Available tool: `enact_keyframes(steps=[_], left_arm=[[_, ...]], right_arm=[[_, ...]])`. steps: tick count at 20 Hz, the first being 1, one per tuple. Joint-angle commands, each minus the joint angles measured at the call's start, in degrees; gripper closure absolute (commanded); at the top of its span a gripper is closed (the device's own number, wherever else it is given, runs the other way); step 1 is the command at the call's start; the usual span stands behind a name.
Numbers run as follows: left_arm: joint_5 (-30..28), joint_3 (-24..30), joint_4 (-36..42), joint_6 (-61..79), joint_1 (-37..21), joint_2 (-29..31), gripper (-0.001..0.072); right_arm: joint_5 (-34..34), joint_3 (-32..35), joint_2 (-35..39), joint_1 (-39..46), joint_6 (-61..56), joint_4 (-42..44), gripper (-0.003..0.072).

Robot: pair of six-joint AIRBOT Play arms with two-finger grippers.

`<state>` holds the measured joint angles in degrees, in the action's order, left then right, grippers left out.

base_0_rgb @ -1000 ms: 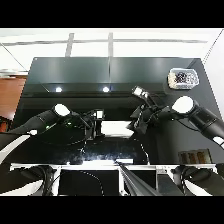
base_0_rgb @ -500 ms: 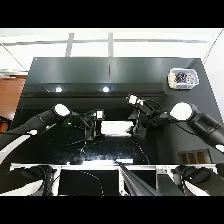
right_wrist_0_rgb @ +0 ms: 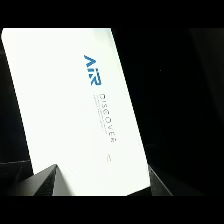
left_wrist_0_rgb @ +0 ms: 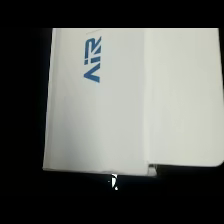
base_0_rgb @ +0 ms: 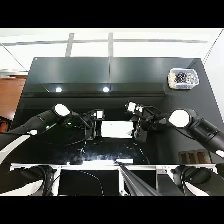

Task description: Fold the box and place the chain.

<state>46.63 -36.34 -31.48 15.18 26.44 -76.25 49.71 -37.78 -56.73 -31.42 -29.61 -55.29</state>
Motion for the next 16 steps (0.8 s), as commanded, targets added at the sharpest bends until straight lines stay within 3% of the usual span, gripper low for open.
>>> enact_keyframes(steps=[1, 9, 16], left_arm=[[0.0, 0.0, 0.0, 0.0, 0.0, 0.0, 0.0308], [0.0, 0.0, 0.0, 0.0, 0.0, 0.0, 0.0308], [0.0, 0.0, 0.0, 0.0, 0.0, 0.0, 0.0308]], right_arm=[[-2.7, 0.3, 0.1, -2.0, 2.0, -1.0, -0.0016], [-0.9, 0.3, 0.0, -3.3, 2.3, -2.0, -0.0017], [-3.9, 0.3, 0.0, -3.5, -2.3, -6.5, -0.0016]])
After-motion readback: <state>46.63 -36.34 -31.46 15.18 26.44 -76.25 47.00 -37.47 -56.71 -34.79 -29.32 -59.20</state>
